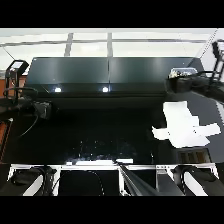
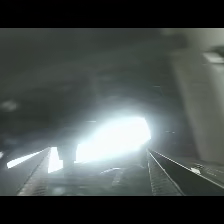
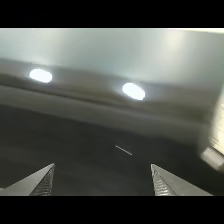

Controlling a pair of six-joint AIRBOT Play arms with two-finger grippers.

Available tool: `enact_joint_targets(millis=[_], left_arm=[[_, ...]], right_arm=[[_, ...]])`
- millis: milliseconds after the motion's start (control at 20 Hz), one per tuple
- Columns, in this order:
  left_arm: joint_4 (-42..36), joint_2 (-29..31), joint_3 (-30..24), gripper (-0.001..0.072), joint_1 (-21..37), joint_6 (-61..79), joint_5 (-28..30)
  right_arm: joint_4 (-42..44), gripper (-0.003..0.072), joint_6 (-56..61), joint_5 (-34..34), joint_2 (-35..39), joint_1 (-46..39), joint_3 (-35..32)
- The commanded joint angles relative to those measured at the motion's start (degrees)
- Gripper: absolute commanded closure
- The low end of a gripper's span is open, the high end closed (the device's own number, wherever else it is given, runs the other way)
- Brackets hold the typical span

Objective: Fold the box and place the chain.

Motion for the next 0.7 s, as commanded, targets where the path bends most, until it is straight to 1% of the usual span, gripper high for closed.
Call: enact_joint_targets(millis=[0, 50, 100, 200, 350, 450, 500, 650], left_arm=[[9.2, 1.4, -4.0, -0.0002, -2.1, -6.1, 2.5], [8.9, 1.0, -5.2, -0.0002, -2.1, -6.1, 2.5], [8.7, 0.6, -6.2, -0.0002, -2.1, -6.1, 2.3], [8.7, -0.4, -8.1, -0.0002, -2.1, -6.1, 3.1], [7.3, -2.9, -9.1, -0.0002, -2.1, -6.1, 3.3], [7.0, -4.5, -9.1, -0.0001, -2.1, -6.1, 3.2], [6.6, -5.2, -9.1, -0.0001, -2.1, -6.1, 3.1], [4.2, -7.6, -9.1, -0.0002, -2.1, -6.1, 3.0]], right_arm=[[-22.0, -0.0028, 17.9, 3.9, 0.5, -12.7, 0.0], [-26.1, -0.0028, 21.7, 3.9, 0.0, -17.2, 0.0], [-27.9, -0.0028, 23.2, 4.0, -0.7, -22.7, 0.0], [-25.9, -0.0022, 23.3, 4.9, -3.2, -33.2, 0.0], [-17.7, -0.0022, 17.6, 8.0, -9.2, -45.6, 0.1], [-9.2, -0.0022, 6.3, 12.1, -14.2, -50.7, 0.4], [-7.6, -0.0022, 1.4, 15.1, -17.0, -51.7, 1.2], [-8.0, -0.0022, -7.1, 24.6, -26.1, -51.8, 6.3]])
